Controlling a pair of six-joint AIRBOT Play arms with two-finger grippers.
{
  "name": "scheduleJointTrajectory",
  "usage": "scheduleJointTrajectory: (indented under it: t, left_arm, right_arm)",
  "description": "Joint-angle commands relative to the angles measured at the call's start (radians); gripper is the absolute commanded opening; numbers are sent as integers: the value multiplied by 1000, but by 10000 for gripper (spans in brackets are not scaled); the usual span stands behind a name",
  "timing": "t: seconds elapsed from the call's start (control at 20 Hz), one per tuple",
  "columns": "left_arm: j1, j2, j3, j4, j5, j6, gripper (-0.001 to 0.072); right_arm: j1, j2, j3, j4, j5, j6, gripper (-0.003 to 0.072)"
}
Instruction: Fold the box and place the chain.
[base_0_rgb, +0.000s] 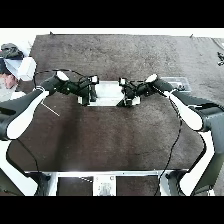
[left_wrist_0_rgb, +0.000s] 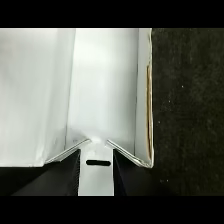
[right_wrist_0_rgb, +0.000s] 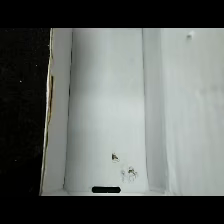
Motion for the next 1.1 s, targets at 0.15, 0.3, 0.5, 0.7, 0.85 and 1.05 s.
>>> scheduleJointTrajectory:
  t: [0.15, 0.3, 0.5, 0.7, 0.85, 1.05]
  left_arm:
    - [-1, -19, 0, -109, 12, 49, 303]
    - [-1, -19, 0, -107, 6, 42, 507]
    - [2, -19, 0, -90, 4, 36, 447]
    - [29, -15, 0, -38, -33, -43, 12]
    - [77, 4, 5, -34, -108, -85, 10]
    - [116, 122, 5, -6, -92, -204, 7]
  right_arm:
    - [0, 1, 0, 0, 0, 0, 323]
    - [0, 1, 0, 0, 0, 0, 323]
    - [0, 1, 0, 0, 0, 0, 323]
    - [0, 1, 1, 0, -1, 0, 323]
    - [0, 1, 1, 0, 0, 0, 323]
    - [0, 1, 1, 0, 0, 0, 323]
